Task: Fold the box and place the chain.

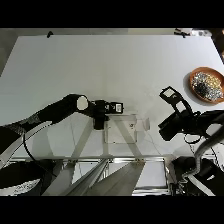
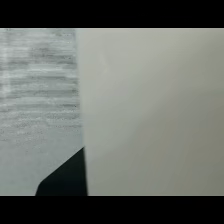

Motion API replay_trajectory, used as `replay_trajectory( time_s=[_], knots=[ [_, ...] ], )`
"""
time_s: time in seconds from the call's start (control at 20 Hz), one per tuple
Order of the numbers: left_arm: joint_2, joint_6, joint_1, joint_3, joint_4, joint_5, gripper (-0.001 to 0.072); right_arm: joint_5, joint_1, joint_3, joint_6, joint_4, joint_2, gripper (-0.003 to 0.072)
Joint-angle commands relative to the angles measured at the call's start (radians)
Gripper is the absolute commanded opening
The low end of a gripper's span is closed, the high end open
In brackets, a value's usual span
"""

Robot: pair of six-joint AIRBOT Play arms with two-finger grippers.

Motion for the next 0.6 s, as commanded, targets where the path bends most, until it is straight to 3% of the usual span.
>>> replay_trajectory(
  time_s=[0.0, 0.2, 0.3, 0.55],
  knots=[
    [0.003, -0.001, 0.001, 0.001, -0.007, 0.012, 0.0086, 0.000, 0.000, 0.000, 0.000, 0.001, 0.000, 0.0298],
    [0.003, -0.001, 0.001, 0.001, -0.007, 0.012, 0.0110, 0.000, 0.000, 0.000, 0.000, 0.003, 0.000, 0.0298],
    [0.003, -0.001, 0.001, 0.001, -0.007, 0.013, 0.0229, 0.000, 0.000, 0.000, 0.001, 0.003, 0.001, 0.0298],
    [0.003, -0.001, 0.002, 0.001, -0.012, 0.021, 0.0229, 0.000, 0.000, 0.000, 0.001, 0.003, 0.000, 0.0298]
  ],
)
